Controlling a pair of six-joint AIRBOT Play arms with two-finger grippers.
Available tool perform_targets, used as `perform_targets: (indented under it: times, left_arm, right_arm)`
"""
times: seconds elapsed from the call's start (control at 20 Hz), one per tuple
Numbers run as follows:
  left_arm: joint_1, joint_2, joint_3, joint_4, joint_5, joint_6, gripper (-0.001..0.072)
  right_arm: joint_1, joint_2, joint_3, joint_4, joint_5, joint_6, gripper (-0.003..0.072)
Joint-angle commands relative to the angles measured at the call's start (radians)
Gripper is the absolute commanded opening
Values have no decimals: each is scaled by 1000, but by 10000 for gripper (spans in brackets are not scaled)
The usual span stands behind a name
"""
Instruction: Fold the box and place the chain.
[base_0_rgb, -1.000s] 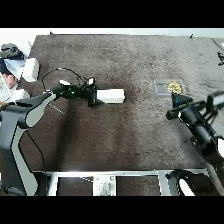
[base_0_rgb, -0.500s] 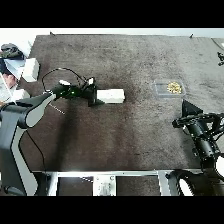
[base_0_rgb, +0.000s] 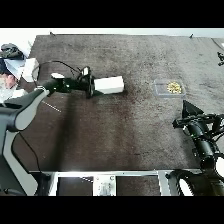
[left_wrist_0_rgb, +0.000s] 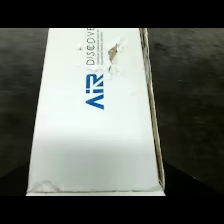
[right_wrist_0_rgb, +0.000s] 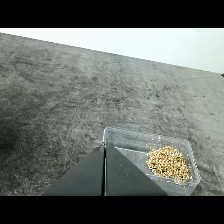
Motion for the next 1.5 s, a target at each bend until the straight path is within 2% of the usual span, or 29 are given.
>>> perform_targets:
  times: [0.0, 0.15, 0.2, 0.25, 0.45, 0.55, 0.65, 1.05, 1.25, 1.45]
  left_arm:
    - [52, 148, 1, -19, 220, -236, 7]
    - [115, 264, -4, 109, 686, -590, 7]
    - [136, 277, -4, 148, 789, -661, 7]
    - [158, 278, -4, 158, 850, -714, 7]
    - [232, 245, -47, 162, 879, -847, 7]
    - [260, 212, -88, 164, 878, -861, 7]
    - [278, 169, -91, 165, 872, -864, 6]
    - [278, 29, -91, 164, 944, -864, 6]
    - [278, -3, -91, 162, 1027, -864, 7]
    - [278, -30, -91, 160, 1034, -864, 7]
  right_arm:
    - [0, 0, 0, 0, 0, 0, -19]
    - [0, 0, 0, 0, 0, 0, -19]
    - [0, 0, 0, 0, 0, 0, -19]
    - [0, 0, 0, 0, 0, 0, -19]
    - [0, 0, 0, 0, 0, 0, -19]
    - [0, 0, 0, 0, 0, 0, -19]
    - [0, 0, 0, 0, 0, 0, -19]
    - [0, 0, 0, 0, 0, 0, -18]
    - [0, 0, 0, 0, 0, 0, -19]
    - [0, 0, 0, 0, 0, 0, -19]
